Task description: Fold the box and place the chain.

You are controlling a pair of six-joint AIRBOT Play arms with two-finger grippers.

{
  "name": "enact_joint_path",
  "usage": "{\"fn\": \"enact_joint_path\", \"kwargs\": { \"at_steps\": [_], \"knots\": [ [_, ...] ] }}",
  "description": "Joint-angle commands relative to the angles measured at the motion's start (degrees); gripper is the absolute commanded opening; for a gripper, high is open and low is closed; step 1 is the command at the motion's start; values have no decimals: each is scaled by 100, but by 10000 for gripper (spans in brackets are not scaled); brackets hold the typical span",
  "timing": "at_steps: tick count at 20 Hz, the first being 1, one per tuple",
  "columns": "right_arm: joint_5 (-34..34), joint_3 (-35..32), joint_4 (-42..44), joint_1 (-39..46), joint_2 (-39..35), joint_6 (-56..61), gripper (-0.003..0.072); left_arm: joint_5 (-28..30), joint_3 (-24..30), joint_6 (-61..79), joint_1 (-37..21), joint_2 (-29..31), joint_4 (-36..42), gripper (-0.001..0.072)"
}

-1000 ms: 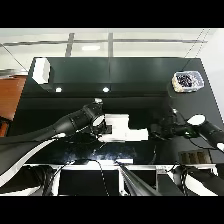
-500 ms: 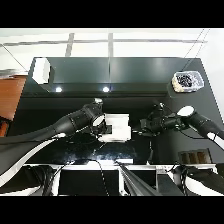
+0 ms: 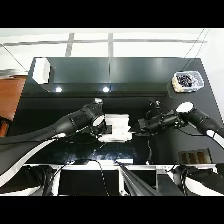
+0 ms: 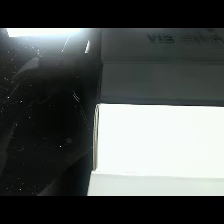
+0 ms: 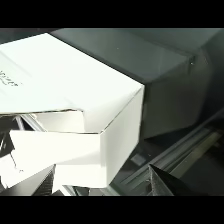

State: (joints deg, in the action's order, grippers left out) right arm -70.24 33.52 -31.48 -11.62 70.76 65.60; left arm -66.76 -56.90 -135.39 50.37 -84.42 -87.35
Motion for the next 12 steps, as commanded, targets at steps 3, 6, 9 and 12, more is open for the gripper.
{"fn": "enact_joint_path", "kwargs": {
  "at_steps": [3,6,9,12],
  "knots": [
    [592,55,39,-697,4,623,576,7,2,0,2,-4,-4,32],
    [680,343,-160,-1040,4,1016,576,4,2,0,2,-4,-4,33],
    [946,693,-868,-1386,4,1812,565,4,2,0,2,-4,-13,33],
    [1051,1012,-1574,-1814,4,2590,565,-42,2,4,2,-4,-24,32]
  ]
}}
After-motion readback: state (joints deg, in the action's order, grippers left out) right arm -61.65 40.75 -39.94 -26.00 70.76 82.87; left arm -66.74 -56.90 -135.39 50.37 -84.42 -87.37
